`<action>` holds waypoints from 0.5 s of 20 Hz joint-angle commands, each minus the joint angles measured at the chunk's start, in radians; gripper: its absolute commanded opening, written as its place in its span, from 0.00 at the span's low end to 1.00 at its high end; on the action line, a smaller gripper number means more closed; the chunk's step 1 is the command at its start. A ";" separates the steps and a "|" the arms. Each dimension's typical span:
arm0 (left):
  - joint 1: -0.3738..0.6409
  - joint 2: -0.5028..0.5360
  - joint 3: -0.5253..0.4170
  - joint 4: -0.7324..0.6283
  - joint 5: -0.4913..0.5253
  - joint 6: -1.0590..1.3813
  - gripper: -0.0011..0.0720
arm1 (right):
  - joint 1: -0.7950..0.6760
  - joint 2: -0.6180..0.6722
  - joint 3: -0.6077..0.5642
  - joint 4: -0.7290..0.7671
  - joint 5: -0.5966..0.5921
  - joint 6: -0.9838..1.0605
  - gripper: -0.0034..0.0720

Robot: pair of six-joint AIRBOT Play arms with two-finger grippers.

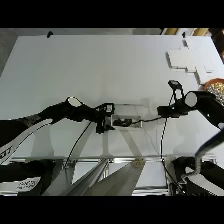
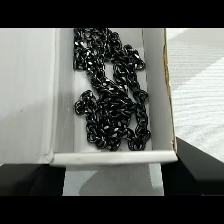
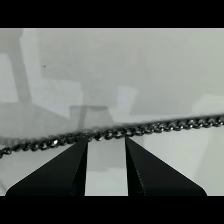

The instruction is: Fold the box and place the chain.

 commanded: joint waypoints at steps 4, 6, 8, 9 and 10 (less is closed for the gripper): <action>0.000 0.000 0.000 0.000 0.000 0.000 0.06 | -0.001 -0.001 0.000 -0.035 -0.004 0.039 0.38; 0.000 0.000 0.000 0.000 0.000 0.000 0.06 | -0.001 -0.001 0.000 -0.035 0.003 0.039 0.38; 0.000 0.000 0.000 0.000 0.000 0.000 0.06 | -0.001 -0.021 0.000 -0.035 0.010 0.039 0.44; 0.000 0.000 0.000 0.000 0.000 0.000 0.06 | 0.000 -0.039 0.000 -0.035 0.012 0.039 0.47; 0.000 0.000 0.000 0.000 0.000 0.000 0.06 | 0.000 -0.052 0.000 -0.035 0.015 0.039 0.47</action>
